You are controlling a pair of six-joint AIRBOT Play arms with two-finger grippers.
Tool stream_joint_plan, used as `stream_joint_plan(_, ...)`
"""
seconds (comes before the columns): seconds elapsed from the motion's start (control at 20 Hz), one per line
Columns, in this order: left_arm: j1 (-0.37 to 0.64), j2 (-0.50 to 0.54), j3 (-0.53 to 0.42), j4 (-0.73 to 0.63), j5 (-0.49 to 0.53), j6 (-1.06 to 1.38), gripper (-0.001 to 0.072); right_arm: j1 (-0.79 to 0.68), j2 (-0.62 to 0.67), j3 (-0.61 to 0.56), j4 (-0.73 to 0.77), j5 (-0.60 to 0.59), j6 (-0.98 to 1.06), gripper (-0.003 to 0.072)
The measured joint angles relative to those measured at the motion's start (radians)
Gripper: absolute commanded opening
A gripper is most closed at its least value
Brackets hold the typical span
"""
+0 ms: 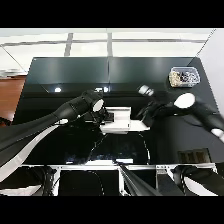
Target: Fold the box and place the chain.
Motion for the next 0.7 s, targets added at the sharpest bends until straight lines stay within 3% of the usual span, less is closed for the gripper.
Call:
stream_joint_plan(0.15,0.000,0.000,0.000,0.000,0.000,0.000,0.0025,-0.225,0.070,0.018,-0.177,0.057,0.398,0.0013)
stream_joint_plan(0.25,0.000,0.000,0.000,0.000,0.000,0.000,0.0025,-0.376,0.074,-0.018,-0.172,0.076,0.576,0.0013)
stream_joint_plan(0.35,0.000,0.000,0.000,0.000,0.000,0.000,0.0025,-0.475,0.047,-0.081,-0.072,0.109,0.646,0.0013)
stream_joint_plan(0.5,0.000,0.000,0.000,0.000,0.002,-0.001,0.0025,-0.501,-0.033,-0.150,0.083,0.173,0.623,0.0014)
stream_joint_plan(0.7,0.000,0.000,0.000,0.000,0.006,-0.001,0.0025,-0.385,-0.131,-0.180,0.181,0.168,0.593,0.0013)
